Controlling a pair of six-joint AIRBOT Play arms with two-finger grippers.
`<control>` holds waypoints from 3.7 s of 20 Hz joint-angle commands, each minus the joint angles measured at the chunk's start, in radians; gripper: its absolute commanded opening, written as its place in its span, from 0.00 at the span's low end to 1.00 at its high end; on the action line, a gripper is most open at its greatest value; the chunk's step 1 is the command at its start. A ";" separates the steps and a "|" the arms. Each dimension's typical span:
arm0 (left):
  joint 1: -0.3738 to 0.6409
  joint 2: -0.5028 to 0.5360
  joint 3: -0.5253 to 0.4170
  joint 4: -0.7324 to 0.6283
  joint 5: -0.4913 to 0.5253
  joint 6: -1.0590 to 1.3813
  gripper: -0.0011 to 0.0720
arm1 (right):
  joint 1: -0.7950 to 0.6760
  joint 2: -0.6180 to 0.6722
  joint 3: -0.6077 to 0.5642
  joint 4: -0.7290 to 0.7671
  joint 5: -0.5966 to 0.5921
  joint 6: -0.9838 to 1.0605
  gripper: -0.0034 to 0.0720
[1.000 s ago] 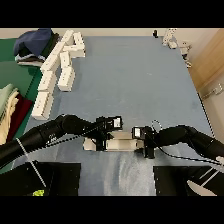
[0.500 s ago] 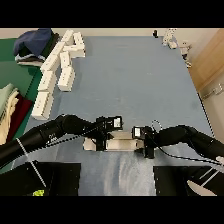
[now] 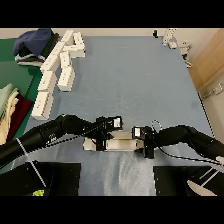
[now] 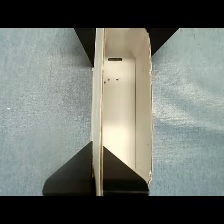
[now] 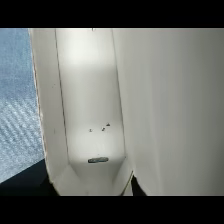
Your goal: Fold the box.
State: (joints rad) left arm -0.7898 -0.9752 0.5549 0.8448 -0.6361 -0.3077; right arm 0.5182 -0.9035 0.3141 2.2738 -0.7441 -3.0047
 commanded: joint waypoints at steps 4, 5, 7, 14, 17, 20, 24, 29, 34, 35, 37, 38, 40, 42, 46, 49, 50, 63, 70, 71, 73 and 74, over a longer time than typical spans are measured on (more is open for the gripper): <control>-0.001 0.000 0.000 0.000 0.027 0.001 0.03 | 0.001 0.000 0.000 0.000 0.000 0.000 0.73; -0.001 0.000 0.000 0.000 0.026 0.001 0.03 | 0.001 0.000 0.000 0.000 0.000 0.000 0.73; -0.001 0.000 0.000 -0.010 0.026 0.000 0.03 | 0.001 0.000 0.000 0.000 0.000 0.000 0.73; -0.001 0.000 0.000 -0.014 0.012 0.000 0.13 | 0.001 0.000 0.000 0.000 0.000 0.000 0.73; 0.000 0.003 0.000 -0.009 0.011 -0.001 0.59 | 0.001 0.000 0.000 0.000 0.000 0.000 0.73; 0.000 0.045 0.000 0.134 -0.012 -0.145 0.59 | 0.001 0.000 0.000 0.000 0.000 0.000 0.73; 0.000 0.186 0.004 0.518 -0.187 -0.612 0.58 | 0.001 0.000 0.000 0.000 0.000 0.000 0.73; 0.000 0.293 0.004 0.428 -0.475 -0.794 0.03 | 0.001 0.000 0.000 0.000 0.000 0.000 0.73; -0.002 0.153 0.009 -0.141 -0.423 -0.778 0.03 | 0.001 0.000 0.000 0.000 0.000 0.000 0.73; -0.002 0.107 0.024 -0.175 -0.392 -0.776 0.03 | 0.001 0.000 0.000 0.000 0.000 0.000 0.73; 0.000 0.017 0.087 -0.164 -0.336 -0.773 0.03 | 0.001 0.000 0.000 0.000 0.000 0.000 0.73; 0.000 -0.018 0.124 -0.158 -0.311 -0.773 0.03 | 0.001 0.000 0.000 0.000 0.000 0.000 0.73; 0.013 -0.078 0.202 -0.145 -0.282 -0.774 0.03 | 0.001 0.000 0.000 0.000 0.000 0.000 0.73; 0.057 -0.126 0.263 -0.146 -0.270 -0.775 0.03 | 0.001 0.000 0.000 0.000 0.000 0.000 0.73; 0.186 -0.222 0.282 -0.152 -0.274 -0.798 0.03 | 0.001 0.000 0.000 0.000 0.000 0.000 0.73; 0.225 -0.303 0.282 -0.151 -0.290 -0.836 0.03 | 0.001 0.000 0.000 0.000 0.000 0.000 0.73; 0.225 -0.324 0.282 -0.151 -0.287 -0.836 0.03 | 0.001 0.000 0.000 0.000 0.000 0.000 0.73; 0.224 -0.390 0.293 -0.214 -0.293 -0.803 0.03 | 0.001 0.000 0.000 0.000 0.000 0.000 0.73; 0.224 -0.238 0.351 -0.225 -0.328 -0.699 0.03 | 0.001 0.000 0.000 0.000 0.000 0.000 0.73; 0.224 -0.196 0.351 -0.224 -0.356 -0.671 0.03 | 0.001 0.000 0.000 0.000 0.000 0.000 0.73; 0.224 -0.121 0.351 -0.207 -0.436 -0.645 0.03 | 0.001 0.000 0.000 0.000 0.000 0.000 0.73; 0.223 -0.085 0.350 -0.183 -0.475 -0.643 0.03 | 0.001 0.000 0.000 0.000 0.000 0.000 0.73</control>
State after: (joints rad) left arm -0.5667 -1.1526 0.9012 0.6327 -1.0183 -0.9928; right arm 0.5186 -0.9035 0.3141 2.2730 -0.7448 -3.0051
